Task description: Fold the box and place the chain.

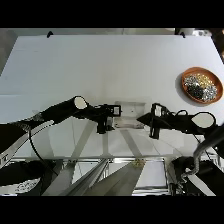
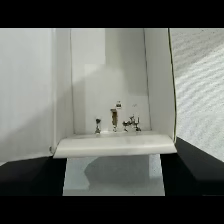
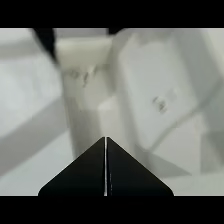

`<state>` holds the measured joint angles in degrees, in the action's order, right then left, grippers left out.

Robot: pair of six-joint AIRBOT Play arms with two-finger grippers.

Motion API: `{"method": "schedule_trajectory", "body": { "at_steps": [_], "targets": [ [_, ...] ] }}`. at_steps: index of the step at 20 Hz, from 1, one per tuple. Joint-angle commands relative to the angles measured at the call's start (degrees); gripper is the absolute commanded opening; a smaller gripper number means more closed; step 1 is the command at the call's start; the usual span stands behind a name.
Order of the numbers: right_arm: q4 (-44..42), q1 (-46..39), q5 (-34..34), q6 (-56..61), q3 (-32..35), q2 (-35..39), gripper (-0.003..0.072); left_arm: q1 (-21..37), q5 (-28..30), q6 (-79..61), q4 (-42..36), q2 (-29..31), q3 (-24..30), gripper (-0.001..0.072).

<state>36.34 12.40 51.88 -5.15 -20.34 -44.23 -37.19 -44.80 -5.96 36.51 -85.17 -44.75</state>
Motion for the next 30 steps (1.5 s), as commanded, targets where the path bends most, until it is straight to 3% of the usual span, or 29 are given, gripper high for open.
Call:
{"method": "schedule_trajectory", "body": {
  "at_steps": [1, 6, 8, 9, 14, 16, 20, 21, 24, 30],
  "targets": [
    [21.05, -0.04, 4.46, 12.50, -0.02, 2.64, 0.0017, -0.02, -0.02, 0.00, 0.00, -0.02, 0.02, 0.0252],
    [25.64, -0.04, 4.28, 12.61, 0.00, 5.16, 0.0031, -0.04, -0.02, 0.00, 0.00, -0.02, 0.02, 0.0252],
    [29.77, -0.02, 3.72, 12.61, 0.00, 4.98, 0.0199, -0.02, -0.02, 0.00, 0.00, -0.02, 0.02, 0.0252],
    [29.97, -0.02, 2.08, 12.28, 0.00, 4.70, 0.0236, -0.02, -0.04, 0.00, 0.00, -0.02, 0.02, 0.0252],
    [18.16, -0.02, -10.10, 12.17, 0.00, 0.13, 0.0225, -0.04, -0.02, 0.00, 0.00, -0.02, 0.02, 0.0252],
    [15.28, -0.02, -9.18, 12.15, 0.00, -1.88, 0.0121, -0.02, -0.02, 0.00, 0.00, -0.02, 0.02, 0.0252],
    [20.70, -0.02, -5.46, 8.81, 0.00, -3.10, 0.0125, -0.02, -0.02, 0.00, 0.00, -0.02, 0.02, 0.0252],
    [20.96, -0.02, -5.70, 7.80, 0.00, -3.26, 0.0136, -0.04, -0.02, 0.00, 0.00, -0.02, 0.02, 0.0252],
    [18.84, -0.02, -7.30, 6.14, 0.00, -4.92, 0.0308, -0.04, -0.02, 0.00, 0.00, -0.02, 0.02, 0.0252],
    [18.38, 3.58, -8.39, 3.54, 0.00, -5.25, 0.0298, -0.04, -0.02, 0.00, 0.00, -0.02, 0.02, 0.0252]
  ]
}}
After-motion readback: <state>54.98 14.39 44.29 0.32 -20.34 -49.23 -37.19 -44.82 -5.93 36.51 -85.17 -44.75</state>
